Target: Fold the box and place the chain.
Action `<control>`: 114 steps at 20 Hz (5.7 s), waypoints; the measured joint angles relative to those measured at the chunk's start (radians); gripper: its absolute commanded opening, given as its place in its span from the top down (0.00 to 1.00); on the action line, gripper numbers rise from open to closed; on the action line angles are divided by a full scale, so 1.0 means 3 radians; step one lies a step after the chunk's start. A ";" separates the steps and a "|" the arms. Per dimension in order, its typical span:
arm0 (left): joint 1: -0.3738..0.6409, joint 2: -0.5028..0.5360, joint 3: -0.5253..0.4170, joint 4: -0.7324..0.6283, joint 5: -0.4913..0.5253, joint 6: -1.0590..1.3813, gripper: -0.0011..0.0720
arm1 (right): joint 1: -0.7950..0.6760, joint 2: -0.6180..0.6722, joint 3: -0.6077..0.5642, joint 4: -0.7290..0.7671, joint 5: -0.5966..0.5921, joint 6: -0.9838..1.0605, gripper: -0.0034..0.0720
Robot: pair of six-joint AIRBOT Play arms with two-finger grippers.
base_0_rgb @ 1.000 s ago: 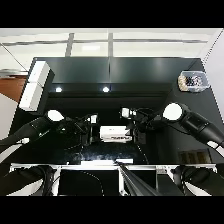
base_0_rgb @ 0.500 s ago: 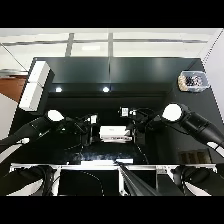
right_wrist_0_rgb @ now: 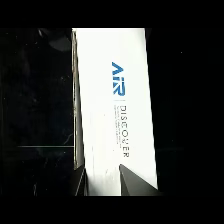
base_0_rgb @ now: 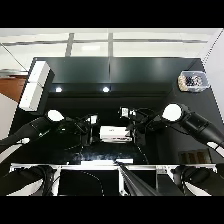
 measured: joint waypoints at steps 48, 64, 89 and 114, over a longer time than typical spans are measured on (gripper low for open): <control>0.0000 0.0000 0.0000 -0.0001 0.0005 0.0000 0.34 | 0.0113 0.0038 0.0154 0.0079 0.0057 0.2356 0.92; 0.0000 0.0000 0.0000 0.0001 0.0006 0.0001 0.34 | -0.0079 -0.0516 -0.0118 0.0875 -0.0165 0.2870 0.91; -0.0404 0.0526 0.0487 0.0725 -0.0081 -0.1293 0.02 | -0.1839 -0.0070 0.0532 0.0633 0.0945 0.2244 0.91; -0.0964 -0.0032 0.0657 0.0662 0.0449 -0.1573 0.02 | -0.1845 -0.0070 0.0532 0.0615 0.0871 0.2244 0.91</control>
